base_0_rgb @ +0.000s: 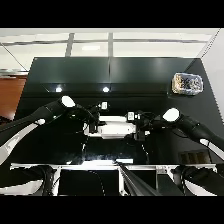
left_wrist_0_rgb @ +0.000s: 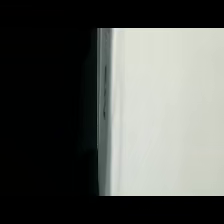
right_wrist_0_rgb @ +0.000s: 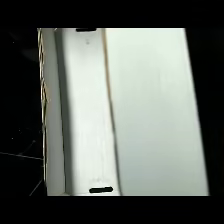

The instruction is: Fold the box and place the chain.

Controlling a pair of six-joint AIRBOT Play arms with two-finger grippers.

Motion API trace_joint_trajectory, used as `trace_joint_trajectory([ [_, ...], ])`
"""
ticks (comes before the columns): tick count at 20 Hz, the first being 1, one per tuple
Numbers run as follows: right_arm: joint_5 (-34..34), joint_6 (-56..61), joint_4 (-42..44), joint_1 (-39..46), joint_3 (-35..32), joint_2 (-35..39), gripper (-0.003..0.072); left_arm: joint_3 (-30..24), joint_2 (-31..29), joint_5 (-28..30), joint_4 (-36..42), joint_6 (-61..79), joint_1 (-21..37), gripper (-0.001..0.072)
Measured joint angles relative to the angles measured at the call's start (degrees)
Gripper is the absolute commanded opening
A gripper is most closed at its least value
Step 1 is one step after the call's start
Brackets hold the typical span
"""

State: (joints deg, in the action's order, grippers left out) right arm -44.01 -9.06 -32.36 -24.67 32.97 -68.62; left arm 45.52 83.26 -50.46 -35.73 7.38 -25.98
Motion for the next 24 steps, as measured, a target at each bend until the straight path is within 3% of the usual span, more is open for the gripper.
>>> trace_joint_trajectory([
  [20, 2.08, -3.58, 0.85, 0.00, -0.98, -4.28, 0.0700, 0.00, 0.00, -0.72, 0.20, -0.13, 0.00, 0.0028],
  [23, 2.14, -3.61, 0.85, 0.00, -0.98, -4.28, 0.0670, 0.00, 0.00, -0.72, 0.20, -0.11, 0.00, 0.0028],
  [24, 2.14, -3.61, 0.85, 0.00, -0.98, -4.28, 0.0565, 0.00, 0.00, -0.72, 0.20, -0.09, 0.00, 0.0028],
])
